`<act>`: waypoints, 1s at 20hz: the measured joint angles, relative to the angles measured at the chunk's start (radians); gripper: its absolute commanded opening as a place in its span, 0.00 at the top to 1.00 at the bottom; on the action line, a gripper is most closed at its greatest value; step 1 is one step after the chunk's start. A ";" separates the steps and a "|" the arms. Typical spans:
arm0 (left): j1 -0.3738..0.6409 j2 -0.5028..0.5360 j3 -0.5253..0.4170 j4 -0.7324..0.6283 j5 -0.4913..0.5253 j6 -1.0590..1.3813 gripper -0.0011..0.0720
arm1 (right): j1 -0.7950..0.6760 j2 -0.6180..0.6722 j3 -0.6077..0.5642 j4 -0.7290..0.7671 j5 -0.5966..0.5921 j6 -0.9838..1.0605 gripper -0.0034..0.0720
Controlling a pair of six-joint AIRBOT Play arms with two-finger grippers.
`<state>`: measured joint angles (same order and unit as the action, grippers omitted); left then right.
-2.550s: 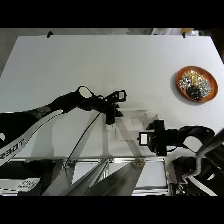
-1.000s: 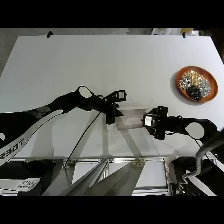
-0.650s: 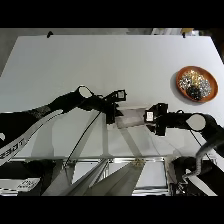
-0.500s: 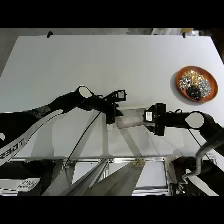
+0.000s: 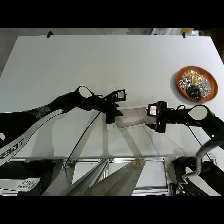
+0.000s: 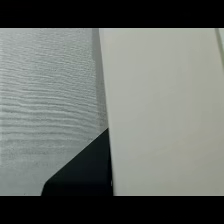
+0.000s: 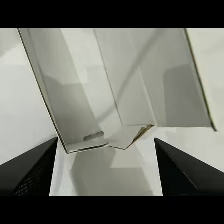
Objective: Fold the box and place the chain.
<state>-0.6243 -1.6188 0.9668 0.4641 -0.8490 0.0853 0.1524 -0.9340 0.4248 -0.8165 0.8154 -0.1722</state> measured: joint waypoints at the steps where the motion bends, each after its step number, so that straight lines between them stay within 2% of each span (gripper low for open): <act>1: 0.000 0.000 0.000 0.000 0.000 0.000 0.97 | -0.003 -0.014 0.004 0.017 0.006 -0.016 0.07; 9: 0.000 0.000 0.000 0.000 -0.001 0.000 0.97 | -0.020 -0.168 0.072 0.067 0.066 -0.065 0.08; 17: 0.000 0.000 0.000 0.000 -0.001 0.000 0.97 | -0.018 -0.211 0.084 0.056 0.100 -0.072 0.11; 18: 0.000 0.000 0.000 0.000 -0.001 0.001 0.97 | -0.015 -0.212 0.081 0.049 0.102 -0.072 0.12; 19: 0.000 0.000 0.000 0.000 -0.002 0.001 0.97 | -0.010 -0.212 0.077 0.041 0.102 -0.073 0.19; 20: 0.000 0.000 0.000 0.000 -0.002 0.002 0.97 | -0.004 -0.213 0.074 0.037 0.098 -0.073 0.20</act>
